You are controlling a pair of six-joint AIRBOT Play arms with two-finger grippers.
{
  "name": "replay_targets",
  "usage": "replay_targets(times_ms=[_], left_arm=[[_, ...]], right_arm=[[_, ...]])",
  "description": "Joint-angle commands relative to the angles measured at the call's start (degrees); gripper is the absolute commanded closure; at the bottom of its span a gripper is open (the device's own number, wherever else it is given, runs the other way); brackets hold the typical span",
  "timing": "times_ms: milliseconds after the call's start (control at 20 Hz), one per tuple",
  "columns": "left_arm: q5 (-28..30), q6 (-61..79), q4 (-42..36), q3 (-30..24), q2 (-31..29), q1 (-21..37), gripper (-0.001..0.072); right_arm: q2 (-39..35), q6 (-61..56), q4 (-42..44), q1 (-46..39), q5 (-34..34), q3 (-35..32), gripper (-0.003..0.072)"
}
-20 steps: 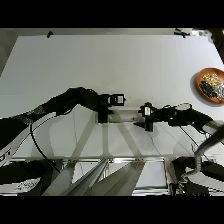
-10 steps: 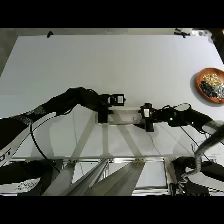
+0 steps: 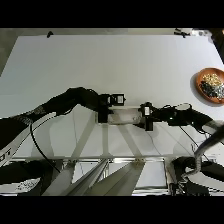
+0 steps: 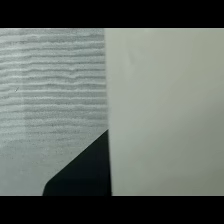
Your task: Fold the box and place the chain.
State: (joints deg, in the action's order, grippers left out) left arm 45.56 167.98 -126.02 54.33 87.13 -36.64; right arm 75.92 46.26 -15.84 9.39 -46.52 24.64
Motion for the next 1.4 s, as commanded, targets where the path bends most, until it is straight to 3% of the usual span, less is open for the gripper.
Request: replay_targets(times_ms=[0,350,500,650,700,1350], left_arm=[[0.1,0.0,0.0,0.0,0.0,0.0,0.07],[0.1,0.0,0.0,0.0,0.0,0.0,0.07],[0.1,0.0,0.0,0.0,0.0,0.0,0.07],[0.1,0.0,0.0,0.0,0.0,0.0,0.07],[0.1,0.0,0.0,0.0,0.0,0.0,0.07],[0.1,0.0,0.0,0.0,0.0,0.0,0.07]], right_arm=[[-0.1,-2.0,1.3,0.0,-0.9,0.7,-0.0009],[0.0,-3.0,0.0,0.0,-2.2,1.5,0.0002],[0.1,-3.4,-1.7,0.0,-2.0,1.5,0.0106],[0.5,-4.0,-3.8,0.0,-1.1,1.5,0.0133],[0.8,-4.1,-3.9,0.0,-0.8,1.5,0.0176],[1.3,-4.0,-3.9,0.5,-0.6,1.5,0.0231]])
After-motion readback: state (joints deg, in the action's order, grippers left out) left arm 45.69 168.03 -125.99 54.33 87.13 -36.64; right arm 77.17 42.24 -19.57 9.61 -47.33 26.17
